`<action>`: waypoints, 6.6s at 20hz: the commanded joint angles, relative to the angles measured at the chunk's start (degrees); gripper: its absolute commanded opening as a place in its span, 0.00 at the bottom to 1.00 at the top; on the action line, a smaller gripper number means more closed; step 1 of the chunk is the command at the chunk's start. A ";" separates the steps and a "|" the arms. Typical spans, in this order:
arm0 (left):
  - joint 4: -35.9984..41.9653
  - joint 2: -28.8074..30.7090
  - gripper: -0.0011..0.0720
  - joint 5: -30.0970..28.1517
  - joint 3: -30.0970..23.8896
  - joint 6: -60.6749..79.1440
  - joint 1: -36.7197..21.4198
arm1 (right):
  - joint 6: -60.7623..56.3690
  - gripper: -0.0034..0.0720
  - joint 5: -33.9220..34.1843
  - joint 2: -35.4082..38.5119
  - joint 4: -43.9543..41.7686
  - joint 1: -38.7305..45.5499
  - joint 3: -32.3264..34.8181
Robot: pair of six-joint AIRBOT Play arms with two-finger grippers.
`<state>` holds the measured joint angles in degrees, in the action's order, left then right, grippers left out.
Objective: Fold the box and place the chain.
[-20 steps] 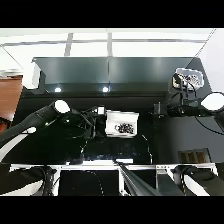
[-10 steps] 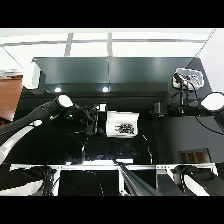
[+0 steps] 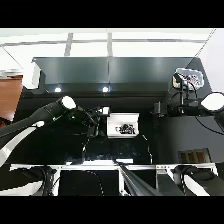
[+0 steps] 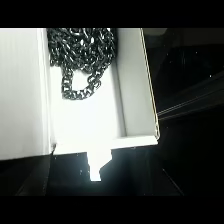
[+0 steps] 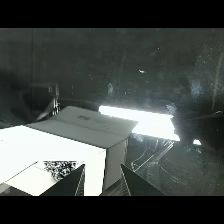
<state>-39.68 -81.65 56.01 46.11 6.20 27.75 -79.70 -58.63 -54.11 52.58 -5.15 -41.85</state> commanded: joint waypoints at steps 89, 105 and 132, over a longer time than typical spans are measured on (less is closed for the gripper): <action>2.43 -1.49 0.46 -9.90 0.17 -1.49 5.70 | 59.14 0.62 -0.20 -5.53 -2.69 -15.67 0.85; 2.43 -1.49 0.46 -9.90 0.17 -1.49 5.70 | 59.12 0.32 -1.36 -5.57 -2.95 -15.67 0.85; 2.43 -1.49 0.46 -9.92 0.17 -1.49 5.70 | 59.14 0.32 -2.49 -5.70 -2.60 -15.67 1.46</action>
<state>-37.26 -83.09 46.09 46.26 4.69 33.45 -20.56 -61.17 -59.77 50.02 -20.78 -40.80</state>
